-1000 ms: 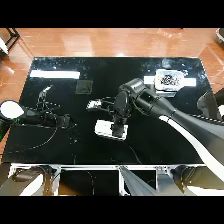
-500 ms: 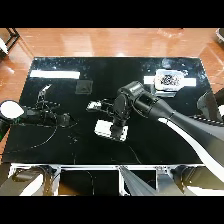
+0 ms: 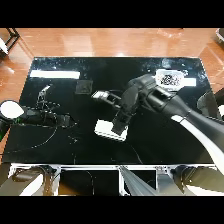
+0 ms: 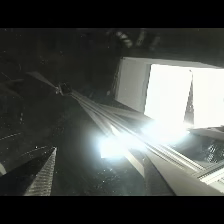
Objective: Fold the box and place the chain.
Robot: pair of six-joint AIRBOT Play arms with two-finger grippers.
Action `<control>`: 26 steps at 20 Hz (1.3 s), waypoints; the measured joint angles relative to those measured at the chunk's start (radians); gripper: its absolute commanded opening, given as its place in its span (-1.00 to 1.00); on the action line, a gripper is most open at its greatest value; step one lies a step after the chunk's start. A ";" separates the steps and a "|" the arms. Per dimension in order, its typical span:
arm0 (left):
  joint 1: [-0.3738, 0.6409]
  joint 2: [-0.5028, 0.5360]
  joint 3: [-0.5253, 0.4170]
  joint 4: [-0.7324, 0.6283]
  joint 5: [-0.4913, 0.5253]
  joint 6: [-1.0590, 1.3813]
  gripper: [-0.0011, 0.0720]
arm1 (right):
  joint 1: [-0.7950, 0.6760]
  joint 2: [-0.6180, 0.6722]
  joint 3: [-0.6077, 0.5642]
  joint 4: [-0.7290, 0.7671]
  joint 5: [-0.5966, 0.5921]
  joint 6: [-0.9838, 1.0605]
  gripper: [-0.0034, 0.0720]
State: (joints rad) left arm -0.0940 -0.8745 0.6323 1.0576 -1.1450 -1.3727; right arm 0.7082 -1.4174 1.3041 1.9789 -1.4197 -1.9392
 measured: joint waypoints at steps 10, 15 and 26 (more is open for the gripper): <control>0.000 -0.007 0.000 -0.001 0.029 0.037 0.74 | -0.154 0.355 -0.633 0.555 0.613 0.428 -0.86; 0.000 -0.010 0.000 -0.004 0.034 0.041 0.74 | -0.097 0.302 -0.690 0.661 0.721 0.459 -0.86; 0.000 -0.010 0.000 -0.006 0.034 0.042 0.74 | -0.081 0.243 -0.706 0.662 0.735 0.453 -0.86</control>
State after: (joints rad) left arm -0.0937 -0.8845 0.6323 1.0519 -1.1107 -1.3312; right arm 0.6270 -1.1744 0.5980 2.6408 -0.6842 -1.4864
